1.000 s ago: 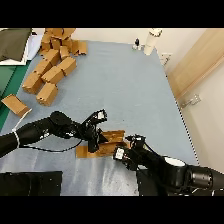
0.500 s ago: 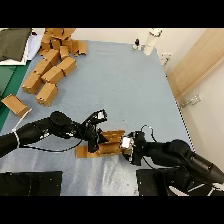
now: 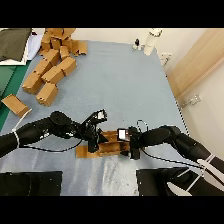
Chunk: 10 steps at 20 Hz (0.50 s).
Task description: Fold the box.
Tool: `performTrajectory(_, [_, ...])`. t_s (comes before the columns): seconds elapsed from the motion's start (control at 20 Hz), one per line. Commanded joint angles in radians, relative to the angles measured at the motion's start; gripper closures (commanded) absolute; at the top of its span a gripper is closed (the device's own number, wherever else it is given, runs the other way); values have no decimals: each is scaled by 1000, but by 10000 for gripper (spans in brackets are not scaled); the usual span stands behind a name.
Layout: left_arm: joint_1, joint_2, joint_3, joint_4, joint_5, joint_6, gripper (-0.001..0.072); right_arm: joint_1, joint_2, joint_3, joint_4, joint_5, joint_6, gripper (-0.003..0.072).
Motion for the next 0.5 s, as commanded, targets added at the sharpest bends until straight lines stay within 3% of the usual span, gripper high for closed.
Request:
performTrajectory(0.0, [0, 1, 0, 0, 0, 0, 699, -11, -39, 12, 10, -13, -24, -31])
performTrajectory(0.45, [0, 1, 0, 0, 0, 0, 699, -10, -15, 12, -2, 1, -48, -31])
